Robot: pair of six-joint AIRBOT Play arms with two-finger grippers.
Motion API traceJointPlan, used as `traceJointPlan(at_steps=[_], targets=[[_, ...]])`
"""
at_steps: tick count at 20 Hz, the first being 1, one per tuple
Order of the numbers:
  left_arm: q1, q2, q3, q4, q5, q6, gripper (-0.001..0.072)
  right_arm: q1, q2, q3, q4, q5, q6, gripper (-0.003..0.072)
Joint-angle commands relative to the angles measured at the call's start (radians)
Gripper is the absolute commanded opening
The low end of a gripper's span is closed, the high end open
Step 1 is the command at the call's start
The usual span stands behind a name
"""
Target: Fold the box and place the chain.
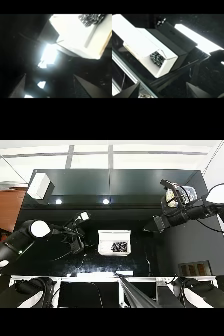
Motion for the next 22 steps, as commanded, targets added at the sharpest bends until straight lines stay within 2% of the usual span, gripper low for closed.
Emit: traceJointPlan(at_steps=[1, 3, 6, 8, 11, 14, 22], targets=[[0.005, -0.053, -0.007, -0.017, 0.043, 0.154, 0.0706, 0.003, 0.000, 0.001, 0.000, -0.002, 0.050, 0.0672], [0.004, -0.053, -0.001, -0.051, 0.037, 0.161, 0.0701, 0.009, 0.000, 0.001, 0.000, -0.001, 0.061, 0.0672], [-0.003, -0.053, -0.002, -0.171, 0.039, 0.403, 0.0683, 0.026, 0.000, 0.001, 0.000, -0.003, 0.066, 0.0672], [-0.003, -0.077, -0.002, -0.184, -0.003, 0.506, 0.0680, 0.031, 0.000, 0.001, 0.000, -0.007, 0.068, 0.0672], [-0.002, -0.123, -0.002, -0.187, -0.011, 0.533, 0.0688, 0.035, 0.000, 0.001, 0.000, -0.006, 0.067, 0.0672], [-0.003, -0.167, -0.002, -0.263, -0.035, 0.607, 0.0694, 0.037, 0.000, 0.001, 0.000, -0.005, 0.067, 0.0672], [-0.004, -0.197, -0.032, -0.325, -0.022, 0.634, 0.0709, 0.037, 0.000, 0.001, -0.023, -0.043, 0.067, 0.0672]])
